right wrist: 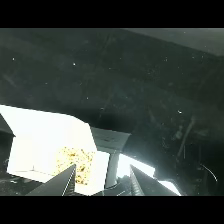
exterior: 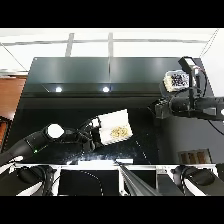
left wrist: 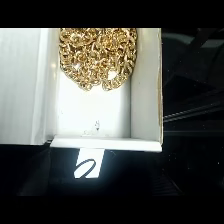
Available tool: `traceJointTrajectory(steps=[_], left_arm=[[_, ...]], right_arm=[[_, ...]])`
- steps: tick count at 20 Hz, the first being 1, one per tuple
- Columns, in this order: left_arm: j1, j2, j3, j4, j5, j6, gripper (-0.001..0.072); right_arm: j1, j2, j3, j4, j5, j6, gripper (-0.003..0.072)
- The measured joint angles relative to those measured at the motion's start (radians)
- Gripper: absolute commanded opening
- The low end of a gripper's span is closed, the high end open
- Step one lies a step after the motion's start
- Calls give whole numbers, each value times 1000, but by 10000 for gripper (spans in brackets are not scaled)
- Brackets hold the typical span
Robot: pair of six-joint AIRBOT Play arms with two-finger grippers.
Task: Fold the box and place the chain.
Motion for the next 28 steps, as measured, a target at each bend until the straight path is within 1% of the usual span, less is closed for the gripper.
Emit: traceJointTrajectory(steps=[9,15,19,21,24,28], left_arm=[[-5,0,0,-17,19,12,708],[-33,-1,0,-30,89,23,707],[-38,-11,0,-34,108,37,699],[-39,-15,1,-34,111,57,684],[-39,-20,8,-34,106,80,684],[-37,-26,19,-31,64,91,684]], right_arm=[[0,0,0,0,0,0,408],[0,0,0,0,0,0,408],[0,0,0,0,-3,0,408],[0,0,0,0,-3,0,408],[0,0,0,0,-3,0,408],[0,0,0,0,-3,0,408]])
